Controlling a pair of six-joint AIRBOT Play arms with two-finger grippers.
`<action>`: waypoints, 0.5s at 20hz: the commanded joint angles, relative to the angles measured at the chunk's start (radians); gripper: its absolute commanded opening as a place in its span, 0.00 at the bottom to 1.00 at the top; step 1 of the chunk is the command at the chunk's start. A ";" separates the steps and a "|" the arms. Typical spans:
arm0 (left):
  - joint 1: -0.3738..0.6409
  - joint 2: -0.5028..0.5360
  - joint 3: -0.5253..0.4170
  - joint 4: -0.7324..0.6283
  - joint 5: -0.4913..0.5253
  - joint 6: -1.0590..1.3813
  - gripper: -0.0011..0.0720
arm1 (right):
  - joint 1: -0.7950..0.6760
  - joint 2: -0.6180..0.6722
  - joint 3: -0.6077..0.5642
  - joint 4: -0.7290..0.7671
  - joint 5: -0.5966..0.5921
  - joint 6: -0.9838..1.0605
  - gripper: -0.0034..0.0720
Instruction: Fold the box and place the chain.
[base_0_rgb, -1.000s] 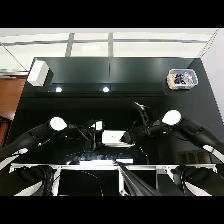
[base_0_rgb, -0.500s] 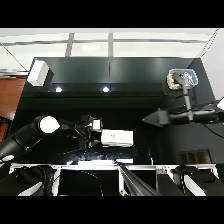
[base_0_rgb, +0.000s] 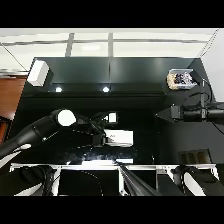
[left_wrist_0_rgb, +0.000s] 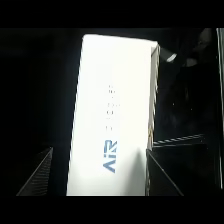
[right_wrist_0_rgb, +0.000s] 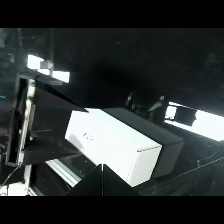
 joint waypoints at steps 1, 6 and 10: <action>-0.007 -0.061 0.030 -0.038 -0.024 -0.005 0.99 | -0.006 0.001 0.001 -0.005 0.001 0.000 0.07; -0.007 -0.066 0.030 -0.037 -0.053 -0.005 0.99 | -0.006 0.001 0.001 -0.005 -0.006 0.000 0.07; -0.016 -0.071 0.030 -0.034 -0.053 -0.004 0.99 | -0.006 0.001 0.001 -0.005 -0.009 0.000 0.07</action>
